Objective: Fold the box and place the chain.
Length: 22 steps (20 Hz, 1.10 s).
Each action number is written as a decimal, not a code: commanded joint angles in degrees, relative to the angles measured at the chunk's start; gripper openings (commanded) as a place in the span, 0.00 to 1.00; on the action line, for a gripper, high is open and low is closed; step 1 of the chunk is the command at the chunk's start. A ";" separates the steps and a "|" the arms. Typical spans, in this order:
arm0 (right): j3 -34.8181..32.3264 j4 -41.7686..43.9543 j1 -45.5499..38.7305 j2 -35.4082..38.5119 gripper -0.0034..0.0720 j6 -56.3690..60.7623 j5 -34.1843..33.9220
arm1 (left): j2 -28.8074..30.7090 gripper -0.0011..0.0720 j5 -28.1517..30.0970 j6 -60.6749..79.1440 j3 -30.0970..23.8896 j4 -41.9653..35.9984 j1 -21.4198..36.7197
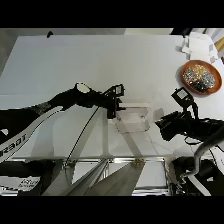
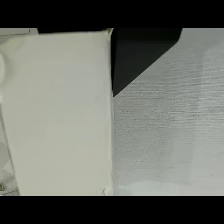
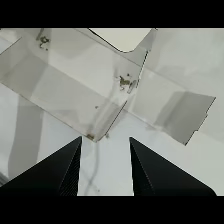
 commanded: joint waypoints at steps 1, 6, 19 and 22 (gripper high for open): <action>0.00 0.00 -0.02 0.07 0.49 -0.02 0.02 | -0.15 0.02 0.22 0.42 0.02 -0.02 -0.09; 0.00 0.00 -0.02 0.07 0.49 -0.02 0.02 | -0.17 0.02 0.74 0.37 0.02 0.90 -0.11; 0.00 0.07 -0.02 0.07 0.49 -0.52 0.07 | -0.15 0.03 0.55 0.17 0.02 2.54 -0.09; 0.00 0.15 -0.02 0.07 0.49 -2.82 0.11 | -0.15 0.03 0.52 0.15 0.02 2.54 -0.11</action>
